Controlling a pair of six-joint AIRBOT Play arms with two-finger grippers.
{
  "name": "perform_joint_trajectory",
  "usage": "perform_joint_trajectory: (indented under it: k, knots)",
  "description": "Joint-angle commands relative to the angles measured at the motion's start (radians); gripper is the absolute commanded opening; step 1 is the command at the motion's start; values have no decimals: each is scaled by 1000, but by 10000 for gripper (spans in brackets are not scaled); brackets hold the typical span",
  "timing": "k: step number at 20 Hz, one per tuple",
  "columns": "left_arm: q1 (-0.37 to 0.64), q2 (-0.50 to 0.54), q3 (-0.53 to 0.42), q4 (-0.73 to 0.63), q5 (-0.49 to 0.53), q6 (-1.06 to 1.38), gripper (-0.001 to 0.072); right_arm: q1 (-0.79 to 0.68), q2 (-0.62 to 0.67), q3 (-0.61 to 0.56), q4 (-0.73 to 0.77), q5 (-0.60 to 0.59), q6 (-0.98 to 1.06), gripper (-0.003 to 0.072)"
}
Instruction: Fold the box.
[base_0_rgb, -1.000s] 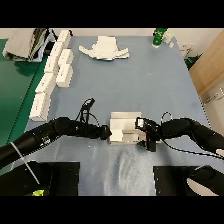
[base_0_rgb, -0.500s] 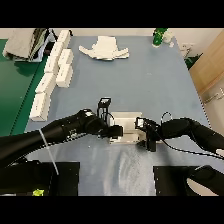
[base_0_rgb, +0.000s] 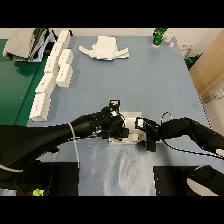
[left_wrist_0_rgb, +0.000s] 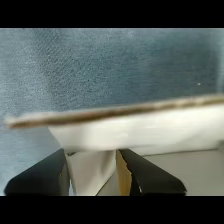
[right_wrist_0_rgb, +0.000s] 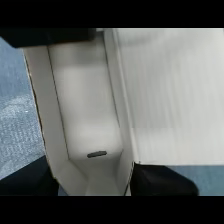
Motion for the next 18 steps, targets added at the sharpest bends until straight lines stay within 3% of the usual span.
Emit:
perform_joint_trajectory:
  k: [1,3,5,6,7,14,15,16,17,18]
  knots:
    - [-9,-70,63,16,-65,-20,400,0,1,0,0,0,0,510]
    - [-10,-87,76,6,-75,-21,399,0,1,0,0,0,0,510]
    - [-10,-90,79,7,-103,-21,223,0,1,0,0,0,0,510]
    - [-9,-90,79,7,-108,-23,212,0,1,0,0,0,0,510]
    - [-9,-90,78,8,-114,-24,11,0,1,0,0,0,0,510]
    - [-10,-89,84,6,-115,-27,16,0,1,0,0,0,0,510]
    - [-10,-89,91,6,-116,-27,163,0,1,0,0,0,0,510]
    - [-9,-89,100,6,-116,-28,514,0,1,0,0,0,0,510]
    - [-8,-89,111,6,-119,-29,647,0,1,0,0,0,0,510]
    - [-8,-87,124,7,-132,-28,647,0,1,0,0,0,0,510]
